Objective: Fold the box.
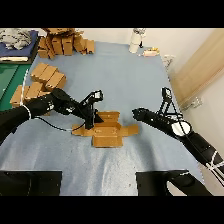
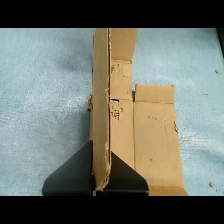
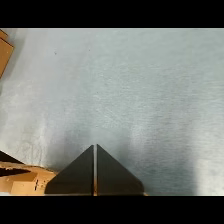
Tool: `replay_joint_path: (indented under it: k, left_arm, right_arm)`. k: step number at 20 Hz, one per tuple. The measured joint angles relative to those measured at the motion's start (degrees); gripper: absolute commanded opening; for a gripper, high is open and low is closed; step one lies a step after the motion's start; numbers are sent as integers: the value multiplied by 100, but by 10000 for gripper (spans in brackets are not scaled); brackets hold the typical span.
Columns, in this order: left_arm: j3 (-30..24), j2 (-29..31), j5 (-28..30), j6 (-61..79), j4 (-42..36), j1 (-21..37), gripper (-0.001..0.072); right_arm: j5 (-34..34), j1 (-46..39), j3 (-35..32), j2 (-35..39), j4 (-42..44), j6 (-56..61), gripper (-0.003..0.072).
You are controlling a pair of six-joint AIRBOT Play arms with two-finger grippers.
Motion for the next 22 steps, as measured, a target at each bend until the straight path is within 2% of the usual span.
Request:
replay_joint_path:
  k: [4,7,11,14,15,16,18,22]
  left_arm:
    - [0,0,-4,-4,2,0,17]
    - [0,0,-4,-4,4,0,17]
    - [0,0,-4,-4,4,0,17]
    - [0,0,-4,-4,4,0,16]
    - [0,0,-7,-4,7,0,16]
    - [0,0,-7,-4,4,0,17]
    - [0,0,-7,-4,4,0,16]
    - [0,0,-4,-7,4,0,17]
  right_arm:
    - [551,140,0,299,-365,-4,1]
    - [1235,669,0,826,-1279,254,0]
    - [1875,2350,-20,1362,-3040,988,0]
    - [2173,3963,-192,1364,-4452,1816,9]
    - [2243,4430,-264,1298,-4933,2063,137]
    - [2297,4846,-328,1200,-5434,2286,298]
    - [2337,5333,-400,970,-6207,2588,370]
    - [2306,5624,-461,511,-7180,2859,377]
